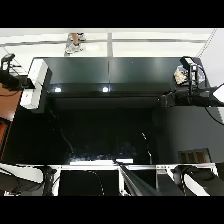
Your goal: Fold the box and place the chain.
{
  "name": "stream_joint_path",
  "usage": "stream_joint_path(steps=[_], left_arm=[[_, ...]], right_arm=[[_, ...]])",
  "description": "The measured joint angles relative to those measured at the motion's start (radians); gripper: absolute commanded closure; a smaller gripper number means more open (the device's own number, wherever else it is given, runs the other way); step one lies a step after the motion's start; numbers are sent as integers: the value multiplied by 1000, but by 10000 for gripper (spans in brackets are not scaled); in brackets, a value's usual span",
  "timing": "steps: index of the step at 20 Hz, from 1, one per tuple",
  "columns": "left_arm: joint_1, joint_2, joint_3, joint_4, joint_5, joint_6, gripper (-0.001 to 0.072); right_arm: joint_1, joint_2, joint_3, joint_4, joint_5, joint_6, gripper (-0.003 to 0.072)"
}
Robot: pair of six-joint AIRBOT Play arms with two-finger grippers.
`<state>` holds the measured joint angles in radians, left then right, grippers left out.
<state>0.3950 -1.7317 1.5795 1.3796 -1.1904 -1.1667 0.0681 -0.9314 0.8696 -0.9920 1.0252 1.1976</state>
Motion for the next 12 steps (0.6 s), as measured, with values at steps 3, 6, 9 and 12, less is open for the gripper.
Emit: stream_joint_path(steps=[3, 6, 9, 12], left_arm=[[-9, 22, 134, -1, -74, -109, 425], [-20, 98, 209, -2, -168, -208, 686], [-72, 232, 157, -73, -179, -229, 686], [-219, 494, -129, -114, -32, -212, 686]], right_arm=[[3, 0, 0, 0, -6, 0, 676], [10, 0, 0, 0, -13, 0, 676], [13, 0, -11, -4, -33, -1, 676], [14, 0, -76, -16, -142, -2, 676]])
